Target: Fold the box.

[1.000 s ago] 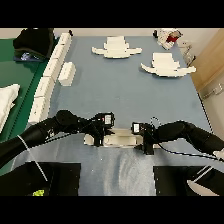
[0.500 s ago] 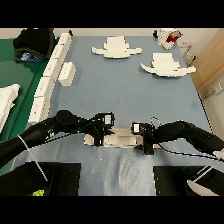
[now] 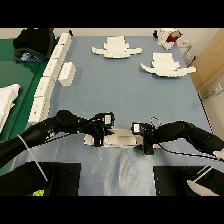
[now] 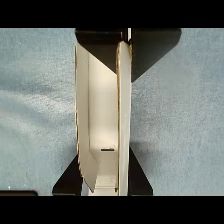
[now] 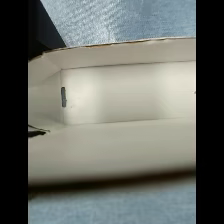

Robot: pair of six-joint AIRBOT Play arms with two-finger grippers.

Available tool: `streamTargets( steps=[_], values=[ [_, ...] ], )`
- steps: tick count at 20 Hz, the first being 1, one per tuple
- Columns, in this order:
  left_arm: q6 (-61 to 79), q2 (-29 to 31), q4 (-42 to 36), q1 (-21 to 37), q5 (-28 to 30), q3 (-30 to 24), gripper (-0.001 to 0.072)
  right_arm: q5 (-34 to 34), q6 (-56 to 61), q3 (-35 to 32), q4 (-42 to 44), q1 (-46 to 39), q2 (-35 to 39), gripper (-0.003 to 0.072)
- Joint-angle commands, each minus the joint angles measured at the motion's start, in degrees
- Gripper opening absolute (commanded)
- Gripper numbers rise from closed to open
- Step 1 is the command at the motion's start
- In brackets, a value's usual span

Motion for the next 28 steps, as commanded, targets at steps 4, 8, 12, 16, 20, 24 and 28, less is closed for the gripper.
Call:
streamTargets(
  steps=[4,8,12,16,20,24,28],
  values=[
    [-0.87,0.00,0.02,0.07,-0.02,0.04,0.0017,0.00,0.02,-0.04,0.02,0.00,-0.04,0.0536],
    [-1.03,0.00,-0.07,0.07,-0.04,0.04,0.0272,0.00,0.02,-0.04,0.02,0.00,-0.04,0.0536],
    [-1.73,0.46,0.11,0.15,-0.20,0.07,0.0297,0.00,0.02,-0.04,0.00,0.00,-0.04,0.0537],
    [-17.84,6.38,9.57,2.78,-1.79,0.04,0.0490,0.00,0.02,-0.04,0.02,0.00,-0.04,0.0536],
    [-45.53,14.47,28.09,7.02,-15.93,0.04,0.0318,0.00,0.02,-0.04,0.02,0.00,-0.04,0.0537],
    [-53.22,14.60,18.49,4.46,-28.11,-0.37,0.0015,0.00,0.02,-0.02,0.02,0.00,-0.04,0.0536],
    [-54.97,6.62,1.79,1.44,-21.53,3.21,0.0014,0.00,0.02,-0.04,0.00,0.00,-0.04,0.0536]
  ],
)
